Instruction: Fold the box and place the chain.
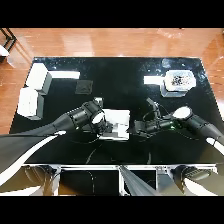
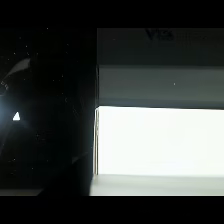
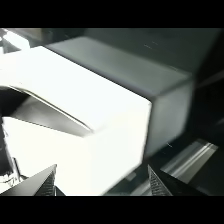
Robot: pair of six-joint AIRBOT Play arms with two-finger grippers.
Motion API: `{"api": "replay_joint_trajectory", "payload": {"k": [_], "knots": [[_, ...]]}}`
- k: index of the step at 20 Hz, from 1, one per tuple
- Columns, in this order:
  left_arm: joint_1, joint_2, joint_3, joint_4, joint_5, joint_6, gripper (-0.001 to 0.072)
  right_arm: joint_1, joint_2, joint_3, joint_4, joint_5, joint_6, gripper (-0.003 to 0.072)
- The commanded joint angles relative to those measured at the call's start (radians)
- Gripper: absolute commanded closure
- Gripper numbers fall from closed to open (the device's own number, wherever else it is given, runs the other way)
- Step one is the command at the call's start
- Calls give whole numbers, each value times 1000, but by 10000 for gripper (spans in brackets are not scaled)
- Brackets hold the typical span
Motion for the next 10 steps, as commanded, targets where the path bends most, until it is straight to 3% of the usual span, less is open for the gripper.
{"api": "replay_joint_trajectory", "payload": {"k": [1, 6, 7, 8, 9, 10], "knots": [[0, 0, 1, 0, 0, -1, 688, 108, 0, 47, -85, -94, 145, 43], [0, 0, 1, 0, 0, -1, 688, 182, 0, 96, -290, -129, 327, 43], [0, 0, 1, 0, 0, 0, 688, 196, 0, 97, -293, -140, 343, 67], [0, 0, 1, 1, 0, -1, 688, 207, 0, 97, -293, -150, 354, 161], [0, 0, 1, 1, 0, 0, 688, 219, -1, 97, -298, -156, 365, 162], [0, 0, 1, 1, 0, -1, 688, 230, -2, 97, -305, -164, 377, 226]]}}
